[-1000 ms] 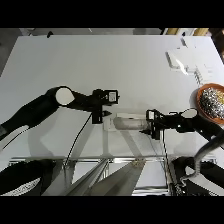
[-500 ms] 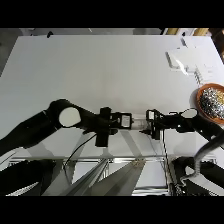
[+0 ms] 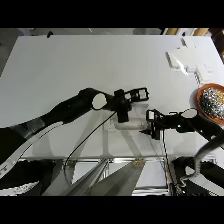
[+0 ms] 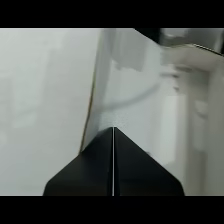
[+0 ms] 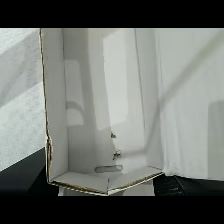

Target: Fold the box and place the chain.

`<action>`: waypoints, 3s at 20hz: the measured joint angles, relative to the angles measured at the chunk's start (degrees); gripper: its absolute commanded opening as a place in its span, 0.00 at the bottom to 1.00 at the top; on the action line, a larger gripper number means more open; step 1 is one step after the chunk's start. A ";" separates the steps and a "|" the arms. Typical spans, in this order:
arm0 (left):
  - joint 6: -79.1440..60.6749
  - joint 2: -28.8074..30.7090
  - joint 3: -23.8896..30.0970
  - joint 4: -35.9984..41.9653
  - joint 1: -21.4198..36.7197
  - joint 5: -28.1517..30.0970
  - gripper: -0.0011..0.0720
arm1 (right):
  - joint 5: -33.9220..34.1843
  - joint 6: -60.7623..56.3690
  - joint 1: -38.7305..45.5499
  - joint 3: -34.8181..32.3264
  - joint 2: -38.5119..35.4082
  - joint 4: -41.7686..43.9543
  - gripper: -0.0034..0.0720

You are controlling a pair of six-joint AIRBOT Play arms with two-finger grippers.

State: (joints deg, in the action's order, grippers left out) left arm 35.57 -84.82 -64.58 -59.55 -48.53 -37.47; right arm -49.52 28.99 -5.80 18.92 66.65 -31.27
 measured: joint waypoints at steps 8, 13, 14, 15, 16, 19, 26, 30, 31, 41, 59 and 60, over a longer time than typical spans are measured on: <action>0.66 -7.69 -2.03 2.91 3.80 1.84 0.02 | 0.07 -0.04 0.00 -0.04 0.00 0.04 0.60; 1.09 -3.65 -2.14 0.22 4.35 -4.87 0.02 | 0.02 0.02 0.00 -0.04 0.00 -0.02 0.60; 1.33 -1.95 -2.14 -0.98 4.39 -7.43 0.02 | 0.02 0.02 0.00 -0.04 0.00 -0.02 0.60; 1.55 -0.15 -2.14 -2.14 4.48 -10.38 0.02 | 0.02 0.02 0.00 -0.04 0.00 -0.02 0.60; 1.68 1.27 -2.14 -3.06 4.50 -13.25 0.02 | 0.02 0.02 0.00 -0.04 0.00 -0.02 0.60; 1.88 3.89 -1.90 -4.59 4.42 -20.00 0.02 | 0.02 0.02 0.00 -0.04 0.00 -0.02 0.60; 2.14 3.50 0.44 -5.29 3.91 -24.85 0.02 | 0.02 0.02 0.00 -0.04 0.00 -0.02 0.60; 2.14 3.15 0.87 -5.73 3.91 -25.38 0.02 | 0.02 0.02 0.00 -0.04 0.00 -0.02 0.60; 2.14 3.15 0.90 -6.08 3.89 -25.49 0.02 | 0.02 0.02 0.00 -0.04 0.00 0.00 0.60; -0.28 0.31 1.01 -10.27 4.15 -25.73 0.12 | 0.02 0.02 0.00 -0.02 0.00 0.00 0.60; -21.11 3.85 13.03 0.57 6.88 -13.33 0.48 | 0.00 0.02 0.00 -0.04 0.00 0.00 0.60; -21.53 3.61 13.14 1.05 6.73 -12.83 0.48 | 0.00 0.02 0.00 -0.04 0.00 0.00 0.60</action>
State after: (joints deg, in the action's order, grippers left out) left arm 14.04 -81.21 -51.44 -58.50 -41.80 -50.30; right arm -49.52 29.02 -5.80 18.87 66.65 -31.27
